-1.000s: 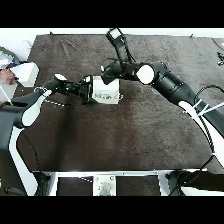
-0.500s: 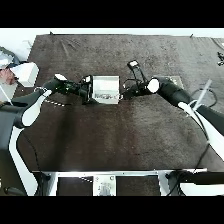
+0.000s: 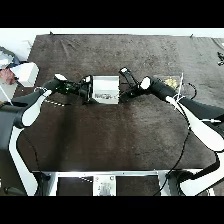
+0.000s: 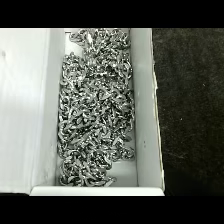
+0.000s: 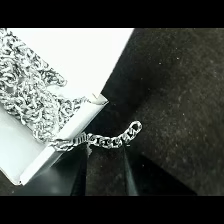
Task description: Fold the box and place the chain.
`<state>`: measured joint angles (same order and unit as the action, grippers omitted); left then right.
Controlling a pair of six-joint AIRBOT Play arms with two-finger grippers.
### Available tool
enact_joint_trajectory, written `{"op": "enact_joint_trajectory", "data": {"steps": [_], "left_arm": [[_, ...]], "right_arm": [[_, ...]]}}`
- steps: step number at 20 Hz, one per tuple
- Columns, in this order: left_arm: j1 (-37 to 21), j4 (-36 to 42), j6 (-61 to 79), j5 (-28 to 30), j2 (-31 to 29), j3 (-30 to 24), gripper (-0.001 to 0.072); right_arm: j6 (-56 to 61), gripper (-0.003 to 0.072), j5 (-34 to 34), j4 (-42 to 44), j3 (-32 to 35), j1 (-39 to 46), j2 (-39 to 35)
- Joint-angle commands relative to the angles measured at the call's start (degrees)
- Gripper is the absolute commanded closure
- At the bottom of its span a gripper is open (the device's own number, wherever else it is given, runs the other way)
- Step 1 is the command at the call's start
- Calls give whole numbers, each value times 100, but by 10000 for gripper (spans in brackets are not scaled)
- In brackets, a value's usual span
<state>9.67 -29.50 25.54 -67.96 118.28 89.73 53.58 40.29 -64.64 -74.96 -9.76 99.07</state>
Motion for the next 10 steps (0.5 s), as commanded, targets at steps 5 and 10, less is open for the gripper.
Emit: {"op": "enact_joint_trajectory", "data": {"steps": [5,10], "left_arm": [[-2,-2,0,2,0,-2,347],[-2,-2,0,2,0,-2,347]], "right_arm": [[-518,379,157,63,-101,-72,114],[-625,474,85,39,-118,-184,328]]}}
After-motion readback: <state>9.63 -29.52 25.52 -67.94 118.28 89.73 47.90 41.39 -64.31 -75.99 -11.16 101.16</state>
